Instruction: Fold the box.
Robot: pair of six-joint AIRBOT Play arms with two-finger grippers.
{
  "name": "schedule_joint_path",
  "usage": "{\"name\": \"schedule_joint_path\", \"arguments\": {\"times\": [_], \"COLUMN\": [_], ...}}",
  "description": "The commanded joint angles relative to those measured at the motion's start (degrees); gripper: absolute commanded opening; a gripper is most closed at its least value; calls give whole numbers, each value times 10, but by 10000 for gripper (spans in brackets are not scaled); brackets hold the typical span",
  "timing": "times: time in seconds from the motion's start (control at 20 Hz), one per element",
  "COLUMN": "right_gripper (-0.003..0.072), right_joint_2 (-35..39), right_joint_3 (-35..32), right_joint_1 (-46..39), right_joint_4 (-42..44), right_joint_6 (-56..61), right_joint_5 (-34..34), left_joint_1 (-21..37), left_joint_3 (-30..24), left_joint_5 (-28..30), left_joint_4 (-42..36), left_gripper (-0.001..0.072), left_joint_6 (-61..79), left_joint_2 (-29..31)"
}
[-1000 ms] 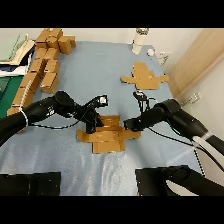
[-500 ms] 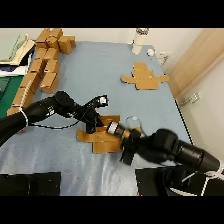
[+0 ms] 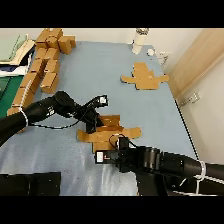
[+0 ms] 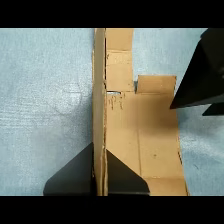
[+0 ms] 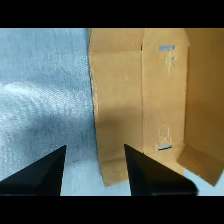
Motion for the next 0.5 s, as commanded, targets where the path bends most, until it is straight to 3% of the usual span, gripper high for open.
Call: {"name": "schedule_joint_path", "arguments": {"times": [0.0, 0.45], "right_gripper": [502, 500], "right_joint_2": [-32, -52], "right_joint_3": [-1, -1], "right_joint_1": [6, 6], "right_joint_4": [-57, -143], "right_joint_6": [-3, 53], "right_joint_5": [31, 50], "left_joint_1": [0, 0], "left_joint_3": [0, 0], "left_joint_5": [0, 0], "left_joint_4": [0, 0], "left_gripper": [14, 14], "left_joint_6": [0, 0], "left_joint_2": [0, 0]}}
